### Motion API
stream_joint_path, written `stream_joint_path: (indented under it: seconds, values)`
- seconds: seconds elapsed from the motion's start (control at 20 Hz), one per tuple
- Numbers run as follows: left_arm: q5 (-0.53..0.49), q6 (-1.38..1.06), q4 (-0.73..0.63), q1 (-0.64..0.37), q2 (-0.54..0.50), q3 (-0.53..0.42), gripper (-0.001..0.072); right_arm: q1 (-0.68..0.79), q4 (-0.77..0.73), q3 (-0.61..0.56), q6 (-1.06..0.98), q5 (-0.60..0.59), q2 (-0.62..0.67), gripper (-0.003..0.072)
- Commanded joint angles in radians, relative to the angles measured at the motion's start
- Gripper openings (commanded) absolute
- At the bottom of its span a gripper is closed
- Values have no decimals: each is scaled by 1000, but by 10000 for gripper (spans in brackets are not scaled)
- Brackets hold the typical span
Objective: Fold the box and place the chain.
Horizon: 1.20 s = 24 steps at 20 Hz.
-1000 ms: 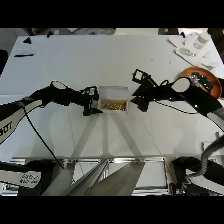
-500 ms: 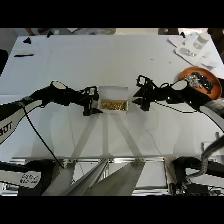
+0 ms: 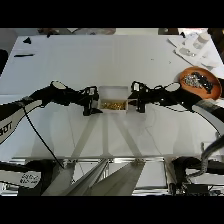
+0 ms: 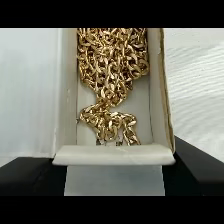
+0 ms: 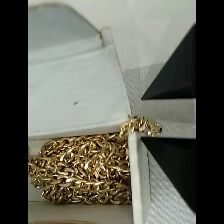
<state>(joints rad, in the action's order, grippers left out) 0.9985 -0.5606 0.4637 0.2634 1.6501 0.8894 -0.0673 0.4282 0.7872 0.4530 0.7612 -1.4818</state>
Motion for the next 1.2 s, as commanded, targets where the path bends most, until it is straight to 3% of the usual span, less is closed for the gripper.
stream_joint_path:
  seconds: [0.0,0.15,0.7,0.9,1.0,1.15]
  values:
    - [0,-3,0,0,0,0,346,-6,-14,0,27,-18,-3,93]
    - [0,-3,0,0,0,0,346,-6,-3,0,26,-18,-3,14]
    - [0,-3,1,0,-1,0,346,-23,294,0,-284,27,138,14]
    - [0,-3,0,0,-1,0,346,-109,205,3,-296,-9,228,14]
    - [0,-3,1,0,-1,0,346,-165,131,11,-296,-47,219,14]
    - [1,-3,0,0,0,0,346,-240,135,34,-309,-82,176,15]
